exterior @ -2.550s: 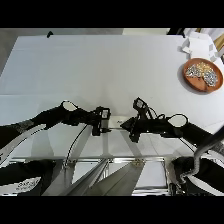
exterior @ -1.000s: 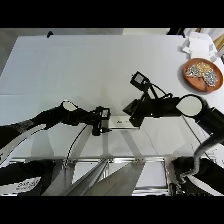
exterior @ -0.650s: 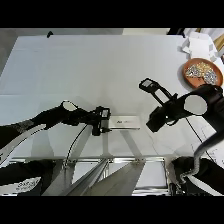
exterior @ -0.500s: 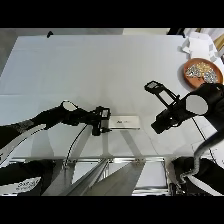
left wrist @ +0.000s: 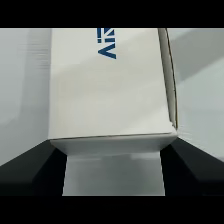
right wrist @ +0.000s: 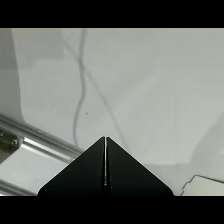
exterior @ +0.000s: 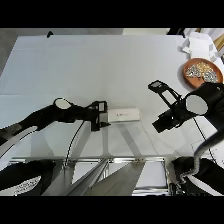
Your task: Fold the box and place the chain.
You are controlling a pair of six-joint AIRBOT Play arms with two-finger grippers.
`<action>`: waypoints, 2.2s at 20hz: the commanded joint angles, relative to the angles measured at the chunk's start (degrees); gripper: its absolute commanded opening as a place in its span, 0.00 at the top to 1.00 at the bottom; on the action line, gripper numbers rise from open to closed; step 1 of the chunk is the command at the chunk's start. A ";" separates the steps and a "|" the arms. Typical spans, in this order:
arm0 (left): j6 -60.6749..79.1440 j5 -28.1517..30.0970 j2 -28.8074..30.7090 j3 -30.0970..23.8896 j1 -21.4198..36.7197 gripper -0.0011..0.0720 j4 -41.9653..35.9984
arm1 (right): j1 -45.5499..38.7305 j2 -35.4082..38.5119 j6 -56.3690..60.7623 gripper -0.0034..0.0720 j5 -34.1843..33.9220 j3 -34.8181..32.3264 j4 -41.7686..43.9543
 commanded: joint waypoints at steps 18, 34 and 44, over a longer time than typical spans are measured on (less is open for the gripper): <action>-64.74 0.74 21.68 -1.92 57.00 0.98 44.28 | 0.02 0.02 0.85 0.93 -10.38 0.04 4.92; -64.98 -7.72 17.79 -1.95 56.92 0.21 53.55 | 0.02 0.02 2.32 0.77 -10.36 0.04 5.33; -68.98 -8.26 24.50 -1.92 52.28 0.03 61.22 | 0.02 0.02 2.32 0.77 -10.45 0.07 6.27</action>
